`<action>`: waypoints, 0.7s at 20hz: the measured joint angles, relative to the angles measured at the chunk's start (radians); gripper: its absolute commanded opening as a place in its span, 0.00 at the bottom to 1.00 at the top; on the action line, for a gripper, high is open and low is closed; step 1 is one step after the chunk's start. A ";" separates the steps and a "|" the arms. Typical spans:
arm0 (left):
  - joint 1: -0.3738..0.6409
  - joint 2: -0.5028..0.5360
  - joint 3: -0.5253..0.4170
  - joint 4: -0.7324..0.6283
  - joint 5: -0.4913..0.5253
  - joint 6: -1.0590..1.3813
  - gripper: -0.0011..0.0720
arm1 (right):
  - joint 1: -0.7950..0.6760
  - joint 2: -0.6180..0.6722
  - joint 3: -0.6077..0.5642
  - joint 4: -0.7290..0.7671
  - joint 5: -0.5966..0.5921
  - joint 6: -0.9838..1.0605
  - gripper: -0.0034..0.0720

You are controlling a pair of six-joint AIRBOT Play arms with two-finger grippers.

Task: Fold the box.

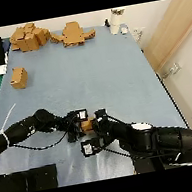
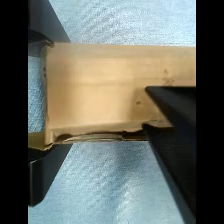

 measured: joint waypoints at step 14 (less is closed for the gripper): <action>0.000 0.000 0.000 0.000 0.000 0.000 0.84 | -0.001 -0.009 0.000 0.016 0.009 0.025 0.48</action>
